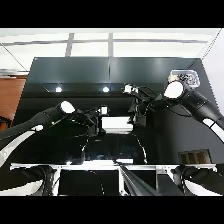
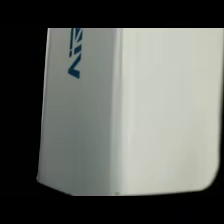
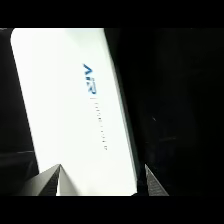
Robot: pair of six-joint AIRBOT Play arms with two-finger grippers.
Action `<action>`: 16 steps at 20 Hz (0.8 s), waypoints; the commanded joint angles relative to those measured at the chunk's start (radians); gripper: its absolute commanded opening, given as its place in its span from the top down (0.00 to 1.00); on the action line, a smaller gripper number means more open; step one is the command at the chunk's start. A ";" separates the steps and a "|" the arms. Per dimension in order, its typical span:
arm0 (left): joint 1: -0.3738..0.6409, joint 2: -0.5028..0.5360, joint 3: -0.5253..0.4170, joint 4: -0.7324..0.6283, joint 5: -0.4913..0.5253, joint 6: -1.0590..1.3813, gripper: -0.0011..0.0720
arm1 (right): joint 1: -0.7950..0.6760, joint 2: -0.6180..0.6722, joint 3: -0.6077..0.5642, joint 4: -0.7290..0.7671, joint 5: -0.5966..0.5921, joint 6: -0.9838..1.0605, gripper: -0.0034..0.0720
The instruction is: Fold the box and place the chain.
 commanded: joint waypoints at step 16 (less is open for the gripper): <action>0.000 0.000 0.000 -0.001 -0.002 0.000 0.44 | 0.003 -0.010 -0.058 0.043 -0.015 0.003 0.34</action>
